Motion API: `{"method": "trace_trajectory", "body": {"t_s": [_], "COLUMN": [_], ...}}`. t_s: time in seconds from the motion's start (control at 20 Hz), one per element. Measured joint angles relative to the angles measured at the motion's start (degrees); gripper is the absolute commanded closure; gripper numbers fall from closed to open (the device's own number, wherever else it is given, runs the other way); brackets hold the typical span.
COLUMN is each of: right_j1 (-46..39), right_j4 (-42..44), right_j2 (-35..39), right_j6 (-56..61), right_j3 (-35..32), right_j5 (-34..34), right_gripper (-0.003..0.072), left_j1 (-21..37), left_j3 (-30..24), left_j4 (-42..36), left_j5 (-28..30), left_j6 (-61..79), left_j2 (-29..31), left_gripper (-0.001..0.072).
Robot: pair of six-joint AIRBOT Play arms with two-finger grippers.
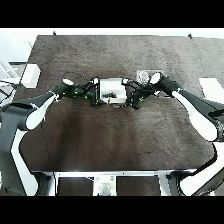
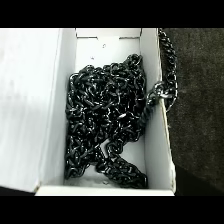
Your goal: Fold the box and place the chain.
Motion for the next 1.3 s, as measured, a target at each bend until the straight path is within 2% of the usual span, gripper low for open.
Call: {"method": "trace_trajectory", "body": {"t_s": [0.2,0.5,0.75,1.1,1.3], "right_j1": [0.6,0.6,1.4,4.3,5.3], "right_j4": [-1.7,0.9,7.3,10.0,10.4], "right_j2": [2.0,14.3,19.7,16.4,15.3], "right_j6": [0.0,0.0,0.0,-0.5,-0.4], "right_j3": [-0.1,0.4,1.3,1.6,1.6], "right_j5": [2.8,2.6,-6.0,-20.6,-25.6], "right_gripper": [0.0672,0.0673,0.0675,0.0675,0.0675], "left_j1": [0.0,0.0,0.0,0.0,0.0], "left_j3": [0.0,0.0,0.0,0.0,0.0], "left_j4": [0.0,0.0,0.0,0.0,0.0], "left_j5": [0.0,0.0,0.0,0.0,0.0], "left_j6": [0.0,0.0,0.0,0.0,0.0], "left_j2": [0.0,0.0,0.0,0.0,0.0], "left_gripper": [0.0420,0.0420,0.0420,0.0420,0.0420]}}
